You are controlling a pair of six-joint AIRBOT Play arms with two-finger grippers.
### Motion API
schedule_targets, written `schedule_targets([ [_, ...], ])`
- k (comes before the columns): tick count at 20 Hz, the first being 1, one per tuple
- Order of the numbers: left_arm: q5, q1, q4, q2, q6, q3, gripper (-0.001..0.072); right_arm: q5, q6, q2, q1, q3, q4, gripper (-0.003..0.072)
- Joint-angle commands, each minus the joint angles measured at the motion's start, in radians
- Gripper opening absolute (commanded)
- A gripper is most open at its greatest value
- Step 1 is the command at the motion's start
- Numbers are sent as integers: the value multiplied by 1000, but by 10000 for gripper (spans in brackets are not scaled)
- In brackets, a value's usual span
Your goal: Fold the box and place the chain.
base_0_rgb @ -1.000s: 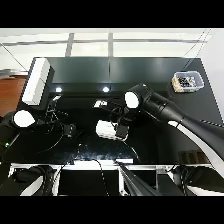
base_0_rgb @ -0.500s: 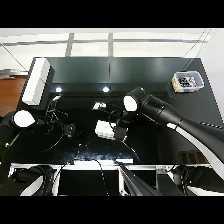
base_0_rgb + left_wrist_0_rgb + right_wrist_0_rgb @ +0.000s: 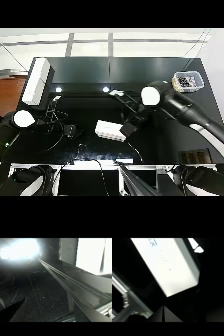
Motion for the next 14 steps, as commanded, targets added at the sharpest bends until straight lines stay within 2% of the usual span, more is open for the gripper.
schedule_targets([
  [1, -1, 1, 0, 0, 5, 0, 694, -201, 105, 131, -57, -239, 310, 19],
  [4, 0, 1, -1, 0, 19, 0, 694, -603, 93, 172, -62, -439, 672, 19],
  [5, 0, 1, -1, 0, 19, 0, 694, -711, 59, 172, -52, -483, 789, 19],
  [6, 0, 1, -1, 0, 19, 0, 694, -765, 36, 171, -44, -509, 843, 19],
  [10, 0, 1, -1, 0, 23, 0, 694, -747, 58, 162, -43, -529, 817, 19],
  [14, -1, 1, -1, 0, 23, 0, 694, -725, 180, 162, -43, -563, 690, 19],
])
